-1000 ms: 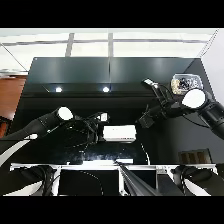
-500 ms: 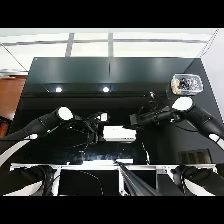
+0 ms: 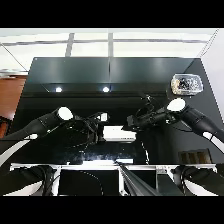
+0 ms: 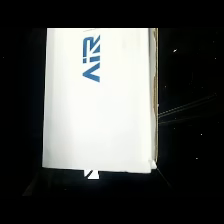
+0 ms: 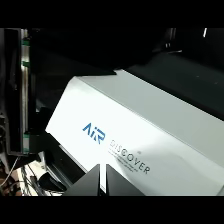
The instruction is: Fold the box and place the chain.
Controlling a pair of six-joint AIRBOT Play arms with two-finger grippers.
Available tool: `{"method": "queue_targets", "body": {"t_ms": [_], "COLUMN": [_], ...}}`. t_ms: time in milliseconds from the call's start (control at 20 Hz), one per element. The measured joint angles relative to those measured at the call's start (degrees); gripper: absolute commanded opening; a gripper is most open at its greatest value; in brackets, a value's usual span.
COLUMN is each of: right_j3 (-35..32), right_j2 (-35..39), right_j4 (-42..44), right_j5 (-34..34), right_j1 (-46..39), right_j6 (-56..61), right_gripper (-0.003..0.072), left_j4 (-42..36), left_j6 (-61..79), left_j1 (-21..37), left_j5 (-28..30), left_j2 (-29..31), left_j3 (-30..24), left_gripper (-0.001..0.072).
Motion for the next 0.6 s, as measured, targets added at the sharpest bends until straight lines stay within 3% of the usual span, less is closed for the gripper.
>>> {"method": "queue_targets", "body": {"t_ms": [600], "right_j3": [0.0], "right_j2": [-1.92], "right_j4": [-4.26], "right_j5": [-0.44], "right_j1": [2.34], "right_j6": [0.85], "right_gripper": [0.0049], "left_j4": [0.11], "left_j6": [0.02], "left_j1": [0.0], "left_j5": [0.02], "left_j2": [0.0], "left_j3": [0.0], "left_gripper": [0.0367]}}
